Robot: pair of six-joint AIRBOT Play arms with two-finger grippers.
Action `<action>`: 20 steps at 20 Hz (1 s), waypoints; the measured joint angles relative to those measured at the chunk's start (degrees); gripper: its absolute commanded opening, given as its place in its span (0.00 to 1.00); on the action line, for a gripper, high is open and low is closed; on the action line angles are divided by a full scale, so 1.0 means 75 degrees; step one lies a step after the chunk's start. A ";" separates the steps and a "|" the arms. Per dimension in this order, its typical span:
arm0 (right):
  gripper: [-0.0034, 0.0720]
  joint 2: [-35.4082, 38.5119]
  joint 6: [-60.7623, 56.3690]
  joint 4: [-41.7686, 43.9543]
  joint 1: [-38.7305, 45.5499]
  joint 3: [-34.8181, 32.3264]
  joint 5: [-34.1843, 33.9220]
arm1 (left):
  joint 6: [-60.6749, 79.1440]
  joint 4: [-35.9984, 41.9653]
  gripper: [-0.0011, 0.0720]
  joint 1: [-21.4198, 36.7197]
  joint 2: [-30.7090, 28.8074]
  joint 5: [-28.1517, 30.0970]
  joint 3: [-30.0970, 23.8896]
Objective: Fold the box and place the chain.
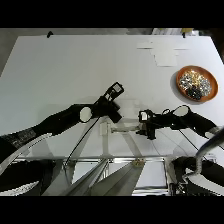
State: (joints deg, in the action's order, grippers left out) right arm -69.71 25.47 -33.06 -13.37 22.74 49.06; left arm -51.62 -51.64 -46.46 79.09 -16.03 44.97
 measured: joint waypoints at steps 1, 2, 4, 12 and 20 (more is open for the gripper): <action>0.57 0.0000 0.0003 -0.0003 0.0000 0.0000 0.0000 | -0.0041 -0.0003 0.03 0.0006 0.0026 0.0003 0.0000; 0.57 0.0000 0.0003 -0.0006 0.0000 0.0000 0.0000 | -0.0067 -0.0009 0.02 0.0009 0.0023 -0.0015 0.0000; 0.57 0.0000 0.0006 -0.0009 0.0000 0.0000 0.0000 | -0.0090 -0.0070 0.02 0.0015 -0.0131 -0.0134 0.0000; 0.57 0.0000 0.0026 -0.0029 -0.0003 0.0000 0.0000 | -0.0119 -0.0979 0.02 -0.0012 -0.1763 -0.1658 -0.0003; 0.57 0.0003 0.0020 -0.0023 -0.0003 0.0000 0.0003 | 0.0388 -0.1399 0.02 -0.0294 -0.1632 -0.3410 -0.0003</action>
